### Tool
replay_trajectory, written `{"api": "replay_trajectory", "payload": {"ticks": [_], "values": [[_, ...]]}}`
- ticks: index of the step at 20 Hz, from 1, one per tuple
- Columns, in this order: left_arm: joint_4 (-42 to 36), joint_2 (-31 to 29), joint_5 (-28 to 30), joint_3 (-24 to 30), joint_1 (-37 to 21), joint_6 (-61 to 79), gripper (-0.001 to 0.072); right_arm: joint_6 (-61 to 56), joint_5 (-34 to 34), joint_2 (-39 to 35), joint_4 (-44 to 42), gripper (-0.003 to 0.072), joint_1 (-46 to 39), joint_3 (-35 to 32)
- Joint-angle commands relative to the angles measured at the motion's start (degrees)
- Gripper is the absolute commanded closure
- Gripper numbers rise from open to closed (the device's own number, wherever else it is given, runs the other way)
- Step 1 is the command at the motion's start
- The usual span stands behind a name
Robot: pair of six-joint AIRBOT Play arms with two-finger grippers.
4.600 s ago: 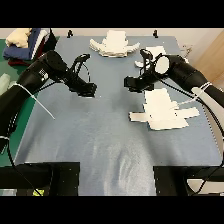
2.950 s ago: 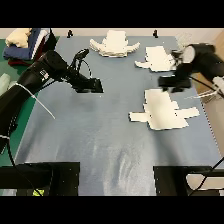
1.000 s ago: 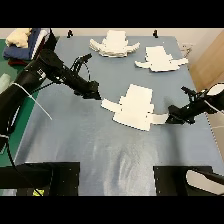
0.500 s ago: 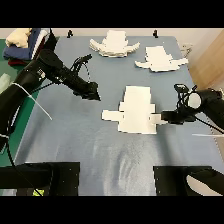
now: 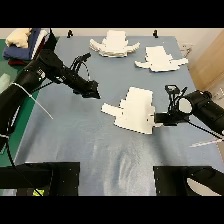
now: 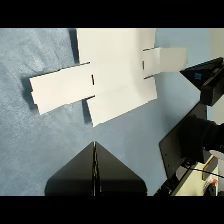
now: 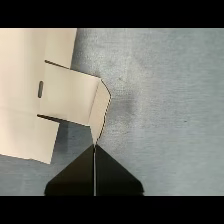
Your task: Fold the box.
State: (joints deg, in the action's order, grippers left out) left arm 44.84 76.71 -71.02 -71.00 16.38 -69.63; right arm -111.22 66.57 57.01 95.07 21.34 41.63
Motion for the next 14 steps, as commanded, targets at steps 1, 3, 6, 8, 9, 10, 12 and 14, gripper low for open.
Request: {"api": "replay_trajectory", "payload": {"ticks": [1, 3, 6, 8, 9, 10, 12, 14], "values": [[0.24, -0.02, 0.94, 0.02, 0.00, -0.28, 0.0695, -0.83, 0.48, -0.07, 0.17, 0.0684, 1.29, -0.04], [0.22, -0.02, 0.66, 0.02, 0.02, -0.28, 0.0695, -0.83, 0.46, -0.07, 0.17, 0.0681, 1.29, -0.04], [0.17, -0.02, -0.31, 0.02, 0.07, -0.28, 0.0695, -0.83, 0.07, -0.07, 1.20, 0.0341, 1.16, -0.04], [0.17, -0.02, -1.03, 0.02, 0.07, -0.28, 0.0694, -0.83, 0.02, -0.07, 2.75, 0.0342, -0.90, -0.04], [0.17, -0.02, -1.66, 0.02, 0.07, -0.28, 0.0693, -0.81, 0.15, -0.07, 2.67, 0.0342, -3.39, -0.02], [0.17, -0.02, -2.25, 0.02, 0.07, -0.28, 0.0693, 0.28, 0.20, -0.07, 2.32, 0.0342, -6.27, -0.02], [0.15, -0.02, -4.02, 0.00, 0.07, -0.26, 0.0692, 6.10, 0.28, -0.04, -2.36, 0.0342, -13.79, 0.09], [0.11, -0.02, -5.22, 0.00, 0.07, -0.20, 0.0666, 13.20, 0.98, 0.09, -12.41, 0.0342, -21.14, 0.20]]}}
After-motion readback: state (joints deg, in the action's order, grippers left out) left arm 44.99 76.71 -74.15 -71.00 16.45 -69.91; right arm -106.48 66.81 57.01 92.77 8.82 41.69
